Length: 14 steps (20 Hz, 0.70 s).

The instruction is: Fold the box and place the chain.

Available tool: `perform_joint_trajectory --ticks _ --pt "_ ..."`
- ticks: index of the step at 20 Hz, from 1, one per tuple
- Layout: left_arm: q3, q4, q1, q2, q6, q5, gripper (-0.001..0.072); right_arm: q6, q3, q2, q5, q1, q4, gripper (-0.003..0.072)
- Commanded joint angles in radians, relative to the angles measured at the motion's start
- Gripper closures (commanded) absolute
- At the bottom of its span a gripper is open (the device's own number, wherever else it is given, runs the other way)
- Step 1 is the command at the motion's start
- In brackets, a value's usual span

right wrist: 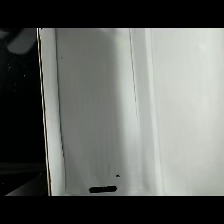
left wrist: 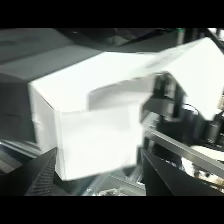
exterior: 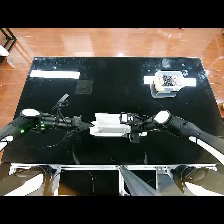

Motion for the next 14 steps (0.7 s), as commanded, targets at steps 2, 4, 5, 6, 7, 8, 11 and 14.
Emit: perform_joint_trajectory --ticks 2,4,5,6,7,8,11,14 --pt "0.003 -0.016 -0.01 0.0 0.0 -0.009 0.0099 0.0 0.0 0.0 0.0 0.0 0.0 0.0332" --pt "0.003 -0.013 -0.048 0.0 0.0 0.03 0.011 0.0 0.0 0.0 0.0 0.0 0.0 0.0332" --pt "0.003 -0.013 -0.074 0.0 0.0 0.057 0.011 0.0 0.0 0.0 0.0 0.0 0.0 0.0332" --pt "0.003 -0.012 -0.098 0.0 -0.002 0.083 0.0111 0.0 0.0 0.0 0.0 0.0 0.0 0.0331" --pt "0.003 -0.012 -0.121 0.0 -0.009 0.113 0.0119 0.0 0.0 0.0 0.0 0.0 0.0 0.0332" --pt "0.004 -0.005 -0.138 0.001 -0.016 0.14 0.0158 0.0 0.0 0.0 0.0 0.0 0.0 0.0332" --pt "0.034 0.105 -0.174 0.001 -0.095 0.189 0.0158 0.0 0.0 0.0 0.0 0.0 0.0 0.0332" --pt "0.08 0.193 -0.218 0.001 -0.159 0.199 0.0158 0.0 0.0 0.0 0.0 0.0 0.0 0.0332"
